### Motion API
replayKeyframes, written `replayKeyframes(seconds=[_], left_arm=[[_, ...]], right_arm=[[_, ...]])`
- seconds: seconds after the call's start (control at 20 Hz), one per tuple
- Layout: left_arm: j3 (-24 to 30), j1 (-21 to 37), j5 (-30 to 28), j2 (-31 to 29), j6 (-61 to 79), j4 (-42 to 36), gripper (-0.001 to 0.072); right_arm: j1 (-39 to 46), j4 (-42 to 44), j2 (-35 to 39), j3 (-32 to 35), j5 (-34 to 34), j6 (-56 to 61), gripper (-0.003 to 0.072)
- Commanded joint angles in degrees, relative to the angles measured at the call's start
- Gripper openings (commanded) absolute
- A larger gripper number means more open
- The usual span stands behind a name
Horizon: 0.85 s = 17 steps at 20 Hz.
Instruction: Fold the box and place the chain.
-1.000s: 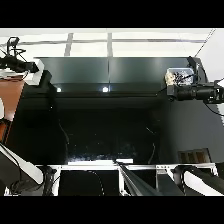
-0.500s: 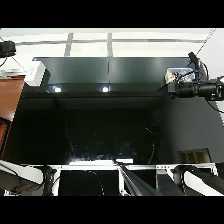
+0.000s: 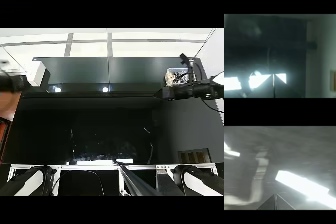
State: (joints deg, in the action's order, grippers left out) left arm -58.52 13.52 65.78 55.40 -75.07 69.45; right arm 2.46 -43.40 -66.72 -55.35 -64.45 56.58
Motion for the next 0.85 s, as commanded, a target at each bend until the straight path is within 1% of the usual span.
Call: replayKeyframes(seconds=[0.0, 0.05, 0.15, 0.8], left_arm=[[15.9, -2.8, -4.6, -10.6, 1.4, -1.4, 0.0023], [17.0, -3.0, -4.5, -11.8, 1.4, -1.4, 0.0023], [17.5, -2.8, -4.5, -13.1, 1.5, -1.1, 0.0024], [17.5, -2.9, -4.0, -13.2, 1.4, -1.2, 0.0024]], right_arm=[[-6.7, -17.6, 0.0, 0.1, 16.7, 2.4, 0.0013], [-6.9, -17.7, 0.0, 0.1, 20.2, 3.2, 0.0013], [-6.9, -18.2, 0.0, 0.1, 22.2, 3.4, 0.0014], [-6.9, -18.1, 0.0, 0.1, 22.2, 3.4, 0.0014]])
